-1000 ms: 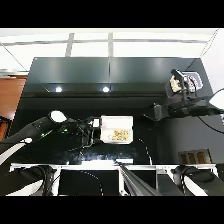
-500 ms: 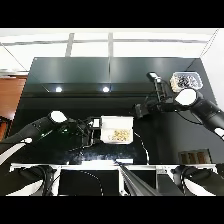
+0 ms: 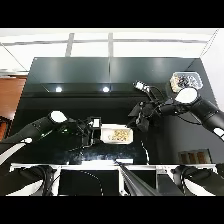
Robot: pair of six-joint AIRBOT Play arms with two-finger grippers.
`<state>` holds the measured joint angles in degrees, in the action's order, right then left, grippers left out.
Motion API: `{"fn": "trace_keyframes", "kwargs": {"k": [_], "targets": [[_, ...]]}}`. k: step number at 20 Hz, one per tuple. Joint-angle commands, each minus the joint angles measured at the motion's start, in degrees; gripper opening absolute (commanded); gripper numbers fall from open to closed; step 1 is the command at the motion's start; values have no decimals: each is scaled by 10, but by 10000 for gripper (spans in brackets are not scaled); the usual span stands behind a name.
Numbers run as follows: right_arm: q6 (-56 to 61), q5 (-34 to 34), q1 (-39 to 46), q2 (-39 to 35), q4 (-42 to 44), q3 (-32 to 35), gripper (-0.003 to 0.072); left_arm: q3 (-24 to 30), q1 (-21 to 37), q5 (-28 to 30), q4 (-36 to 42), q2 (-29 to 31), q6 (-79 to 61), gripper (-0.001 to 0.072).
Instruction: Fold the box and place the chain.
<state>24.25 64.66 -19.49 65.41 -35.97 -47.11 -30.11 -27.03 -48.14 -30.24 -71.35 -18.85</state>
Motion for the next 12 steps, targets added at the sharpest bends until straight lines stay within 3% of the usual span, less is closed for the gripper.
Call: {"fn": "trace_keyframes", "kwargs": {"k": [1, 3, 8, 12], "targets": [[-39, 17, -20, -8, -42, 3, 720, 0, 0, 0, 1, 0, 0, 275], [-39, 6, -50, -8, -84, 18, 720, 0, 0, 0, 1, 0, 0, 275], [-40, -37, -88, -8, -102, 23, 720, 0, 0, 0, 1, 0, 0, 275], [-40, -32, -89, -8, -102, 23, 720, 0, 0, 0, 1, 0, 0, 276]]}}
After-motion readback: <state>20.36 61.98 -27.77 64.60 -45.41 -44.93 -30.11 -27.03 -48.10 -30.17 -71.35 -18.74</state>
